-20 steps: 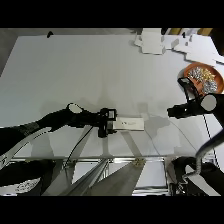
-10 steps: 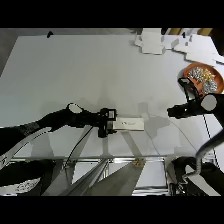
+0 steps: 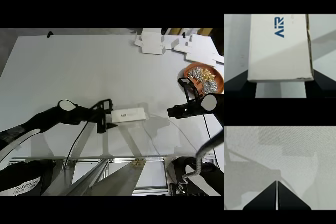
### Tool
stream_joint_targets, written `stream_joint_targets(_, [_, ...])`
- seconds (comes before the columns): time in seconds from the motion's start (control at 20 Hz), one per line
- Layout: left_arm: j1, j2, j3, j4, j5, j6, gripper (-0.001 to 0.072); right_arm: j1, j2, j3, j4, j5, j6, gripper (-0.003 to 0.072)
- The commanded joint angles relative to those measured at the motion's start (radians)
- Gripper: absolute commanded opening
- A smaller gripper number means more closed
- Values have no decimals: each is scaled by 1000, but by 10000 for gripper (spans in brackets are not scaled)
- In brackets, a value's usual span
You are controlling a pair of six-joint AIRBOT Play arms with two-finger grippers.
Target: Fold the box and place the chain.
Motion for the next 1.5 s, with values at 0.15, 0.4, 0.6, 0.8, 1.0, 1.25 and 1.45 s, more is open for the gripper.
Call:
stream_joint_targets(0.15, [270, 275, 1, 354, 5, -550, 2, -1, 0, 0, 0, 0, 0, 22])
stream_joint_targets(0.4, [579, 452, 0, 772, -76, -1019, 11, -1, 0, 0, 0, 0, 0, 22])
stream_joint_targets(0.6, [804, 466, -8, 1002, -131, -1303, 157, -1, 0, 0, 0, 0, 0, 22])
stream_joint_targets(0.8, [948, 443, -61, 1012, -133, -1355, 232, -1, 0, 0, 0, 0, 0, 22])
stream_joint_targets(1.0, [966, 401, -90, 1030, -155, -1356, 319, -1, 0, 0, 0, 0, 0, 22])
stream_joint_targets(1.25, [966, 343, -148, 1040, -210, -1375, 472, -1, 0, 0, 0, 0, 0, 22])
stream_joint_targets(1.45, [962, 340, -149, 1107, -237, -1480, 698, -1, 0, 0, 0, 0, 0, 22])
